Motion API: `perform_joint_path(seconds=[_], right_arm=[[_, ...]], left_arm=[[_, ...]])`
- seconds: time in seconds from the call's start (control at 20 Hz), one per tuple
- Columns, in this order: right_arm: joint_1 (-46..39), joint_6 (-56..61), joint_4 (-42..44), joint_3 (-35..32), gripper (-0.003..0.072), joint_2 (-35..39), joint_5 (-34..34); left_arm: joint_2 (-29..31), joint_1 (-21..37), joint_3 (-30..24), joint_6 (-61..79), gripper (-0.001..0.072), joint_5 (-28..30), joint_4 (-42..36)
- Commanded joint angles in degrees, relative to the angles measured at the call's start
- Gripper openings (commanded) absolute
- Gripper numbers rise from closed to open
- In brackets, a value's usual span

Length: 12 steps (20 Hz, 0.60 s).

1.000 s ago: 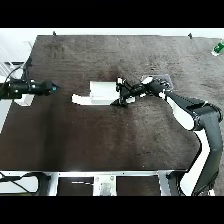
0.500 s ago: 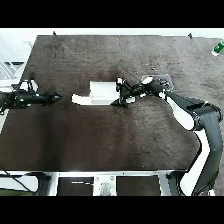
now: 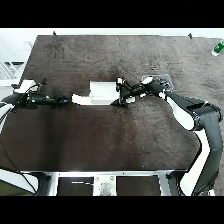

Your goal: Fold the box and place the chain.

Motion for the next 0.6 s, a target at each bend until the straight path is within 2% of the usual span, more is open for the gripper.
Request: perform_joint_path(seconds=[0.0,0.35,0.55], right_arm=[[0.0,0.0,0.0,0.0,0.0573,0.0,0.0],[0.0,0.0,0.0,0.0,0.0573,0.0,0.0],[0.0,0.0,0.0,0.0,0.0573,0.0,0.0]], left_arm=[[-0.9,-1.0,0.3,-1.3,0.0018,1.7,-0.2],[-1.2,-7.0,0.9,-3.3,0.0018,6.3,-0.5],[-5.9,-9.2,6.0,-3.2,0.0018,1.6,-1.5]])
